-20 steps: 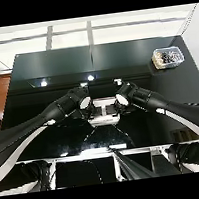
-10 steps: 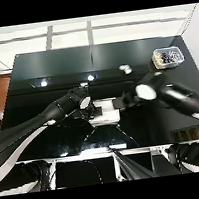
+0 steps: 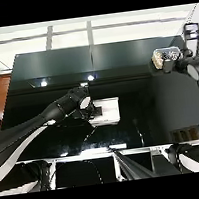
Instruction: Fold the box and place the chain.
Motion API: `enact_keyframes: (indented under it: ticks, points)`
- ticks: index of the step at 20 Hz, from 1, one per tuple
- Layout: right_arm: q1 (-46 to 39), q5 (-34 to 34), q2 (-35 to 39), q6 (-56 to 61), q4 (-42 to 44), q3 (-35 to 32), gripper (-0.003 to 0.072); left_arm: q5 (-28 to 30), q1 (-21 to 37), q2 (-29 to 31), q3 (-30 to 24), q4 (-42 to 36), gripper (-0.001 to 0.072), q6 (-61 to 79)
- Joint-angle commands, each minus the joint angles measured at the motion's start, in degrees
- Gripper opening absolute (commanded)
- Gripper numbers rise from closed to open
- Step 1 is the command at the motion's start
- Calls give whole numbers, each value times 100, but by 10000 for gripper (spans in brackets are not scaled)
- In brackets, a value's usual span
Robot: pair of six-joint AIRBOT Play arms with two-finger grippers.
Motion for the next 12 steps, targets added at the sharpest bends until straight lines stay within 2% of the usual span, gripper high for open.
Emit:
enact_keyframes:
  ticks: [1, 3, 4, 7, 8, 9, 12]
  points:
    - [-1353, -1167, -916, 203, 1172, 350, 718, 7, 4, -2, 4, 4, 26, 4]
    - [-1718, -1075, -1670, -168, 2319, 1187, 718, 7, 4, -2, 4, 0, 26, 4]
    - [-1814, -905, -2035, -168, 2514, 1661, 714, 9, 4, -2, 4, 0, 26, 4]
    - [-2000, 391, -3101, 431, 2975, 3027, 710, 15, 4, -2, 4, 2, 26, 4]
    - [-2076, 804, -3460, 564, 3373, 3438, 594, 9, 4, -2, 4, 0, 26, 4]
    - [-2124, 999, -3755, 623, 3764, 3744, 540, 4, 4, -2, 4, 0, 26, 4]
    - [-2142, 949, -4253, 782, 4336, 4159, 534, -11, 4, -2, 4, 0, 26, 4]
